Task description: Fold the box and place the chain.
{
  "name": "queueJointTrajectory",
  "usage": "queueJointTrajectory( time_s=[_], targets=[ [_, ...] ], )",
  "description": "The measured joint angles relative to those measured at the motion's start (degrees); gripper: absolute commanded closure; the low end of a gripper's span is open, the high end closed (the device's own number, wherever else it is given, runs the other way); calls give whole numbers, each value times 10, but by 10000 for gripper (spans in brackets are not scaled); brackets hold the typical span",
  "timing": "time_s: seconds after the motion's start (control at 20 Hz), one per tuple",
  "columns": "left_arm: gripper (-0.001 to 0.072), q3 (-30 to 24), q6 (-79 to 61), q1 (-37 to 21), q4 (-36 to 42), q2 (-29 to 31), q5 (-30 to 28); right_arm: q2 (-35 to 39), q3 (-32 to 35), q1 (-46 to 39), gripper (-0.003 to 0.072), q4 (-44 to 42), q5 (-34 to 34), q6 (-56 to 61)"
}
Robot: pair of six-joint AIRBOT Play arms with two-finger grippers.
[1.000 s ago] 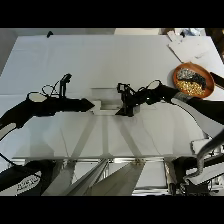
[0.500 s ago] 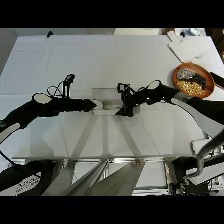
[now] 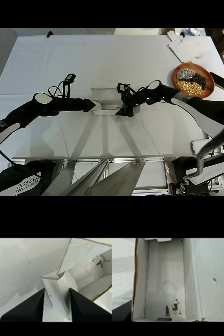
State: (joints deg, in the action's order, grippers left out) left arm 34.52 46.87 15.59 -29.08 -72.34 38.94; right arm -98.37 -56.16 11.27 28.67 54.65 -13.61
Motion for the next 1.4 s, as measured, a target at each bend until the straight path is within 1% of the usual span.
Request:
queueJointTrajectory(
  time_s=[0.1, 0.2, 0.3, 0.5, 0.8, 1.05, 1.3, 1.35, 1.4],
  targets=[
    [393, 12, 23, 10, -24, 0, 5, 0, 0, 0, 161, 0, 0, 0],
    [438, 32, 83, 24, -81, -1, 10, 0, 0, 0, 161, 0, 0, 0],
    [438, 59, 165, 40, -160, -5, 21, 0, 0, 0, 161, 0, 0, 0],
    [437, 124, 301, 72, -300, -38, 72, 0, 0, 0, 161, 0, 0, 0],
    [437, 212, 424, 119, -421, -94, 141, 0, 0, 0, 161, 0, 0, 0],
    [437, 256, 533, 137, -488, -127, 199, 0, 0, 0, 161, 0, 0, 0],
    [440, 287, 612, 165, -523, -163, 238, 0, 0, 0, 161, 0, 0, 0],
    [469, 296, 627, 170, -526, -171, 243, 0, 0, 0, 161, 0, 0, 0],
    [518, 306, 642, 174, -529, -179, 249, 0, 0, 0, 161, 0, 0, 0]
  ],
)
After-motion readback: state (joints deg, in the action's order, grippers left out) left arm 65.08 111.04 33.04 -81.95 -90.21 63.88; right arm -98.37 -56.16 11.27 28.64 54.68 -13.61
